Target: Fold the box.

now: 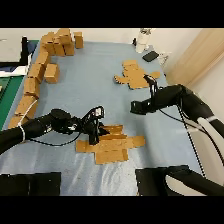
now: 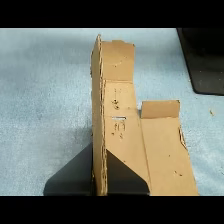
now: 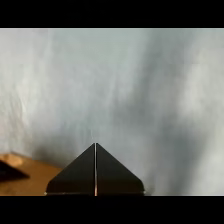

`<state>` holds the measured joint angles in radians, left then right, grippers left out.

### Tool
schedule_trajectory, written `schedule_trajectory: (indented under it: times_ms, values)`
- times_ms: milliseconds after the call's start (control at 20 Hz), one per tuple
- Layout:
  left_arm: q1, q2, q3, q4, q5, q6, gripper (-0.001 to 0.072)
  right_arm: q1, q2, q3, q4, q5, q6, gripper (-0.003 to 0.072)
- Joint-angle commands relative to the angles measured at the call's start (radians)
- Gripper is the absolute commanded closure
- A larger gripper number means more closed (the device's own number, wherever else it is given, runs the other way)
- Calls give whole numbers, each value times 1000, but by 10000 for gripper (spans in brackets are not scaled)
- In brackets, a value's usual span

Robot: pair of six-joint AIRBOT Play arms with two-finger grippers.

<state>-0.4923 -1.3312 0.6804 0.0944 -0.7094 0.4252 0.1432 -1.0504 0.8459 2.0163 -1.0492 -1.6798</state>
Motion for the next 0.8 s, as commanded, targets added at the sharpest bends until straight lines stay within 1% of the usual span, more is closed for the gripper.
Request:
schedule_trajectory:
  times_ms: [0,150,250,350,450,550,600,650,700,750]
  values:
    - [-1,-1,0,2,0,-6,697,172,175,-19,-335,-163,304,684]
    - [-1,-1,0,2,0,-6,696,401,359,-89,-356,-195,376,684]
    - [-1,-1,0,2,0,-6,696,548,460,-158,-368,-195,431,684]
    - [-1,-1,0,2,0,-6,696,703,539,-248,-373,-190,440,685]
    - [-1,-1,0,2,0,-6,696,860,574,-332,-401,-173,354,684]
    - [-1,-1,0,2,0,-5,697,1000,560,-385,-494,-157,343,683]
    - [-1,-1,0,2,0,-6,697,1056,537,-397,-533,-152,330,667]
    - [-1,-1,0,2,0,-6,696,1109,505,-405,-575,-135,298,522]
    - [-1,-1,0,2,0,-6,697,1147,472,-407,-624,-104,288,308]
    - [-1,-1,0,2,-1,-6,696,1176,435,-407,-665,-56,289,160]
